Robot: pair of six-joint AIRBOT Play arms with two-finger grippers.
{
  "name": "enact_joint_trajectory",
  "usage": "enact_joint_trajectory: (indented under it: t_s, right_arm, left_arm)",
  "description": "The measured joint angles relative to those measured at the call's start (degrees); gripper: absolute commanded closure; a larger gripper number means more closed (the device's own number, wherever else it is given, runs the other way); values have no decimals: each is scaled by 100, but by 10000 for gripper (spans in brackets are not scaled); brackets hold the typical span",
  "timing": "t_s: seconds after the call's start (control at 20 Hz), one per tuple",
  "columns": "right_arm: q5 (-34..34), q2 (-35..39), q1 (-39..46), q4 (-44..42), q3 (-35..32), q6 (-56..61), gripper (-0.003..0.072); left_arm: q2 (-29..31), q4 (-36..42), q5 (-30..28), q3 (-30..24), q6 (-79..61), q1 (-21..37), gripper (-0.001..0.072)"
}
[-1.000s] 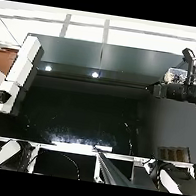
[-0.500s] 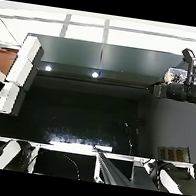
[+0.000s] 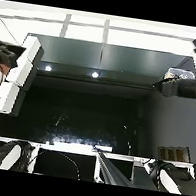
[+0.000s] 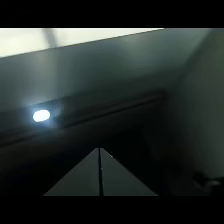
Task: Fold the box and place the chain.
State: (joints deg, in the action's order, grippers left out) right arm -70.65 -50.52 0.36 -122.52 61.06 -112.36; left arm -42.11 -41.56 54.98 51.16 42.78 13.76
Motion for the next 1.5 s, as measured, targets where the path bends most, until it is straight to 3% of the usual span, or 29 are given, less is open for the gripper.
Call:
enact_joint_trajectory:
  t_s: [0.15,0.25,0.4,0.55,0.8,1.5]
  right_arm:
    - [-118,577,0,1239,221,649,662]
    - [35,1058,0,2098,-13,1045,662]
    - [501,1707,0,2959,-970,1574,661]
    - [1226,2020,0,3110,-2055,2037,661]
    - [2549,2105,0,2933,-2815,2472,661]
    - [2050,2098,59,3209,-3005,2796,660]
  left_arm:
    - [24,-984,31,188,1453,-1314,686]
    - [35,-1895,37,109,2524,-2127,686]
    - [24,-3283,-192,-330,4039,-3112,687]
    - [-131,-4356,-494,-671,5134,-3698,687]
    - [-638,-5233,-734,-483,5838,-3910,686]
    - [-369,-5517,-960,-715,6240,-3757,683]
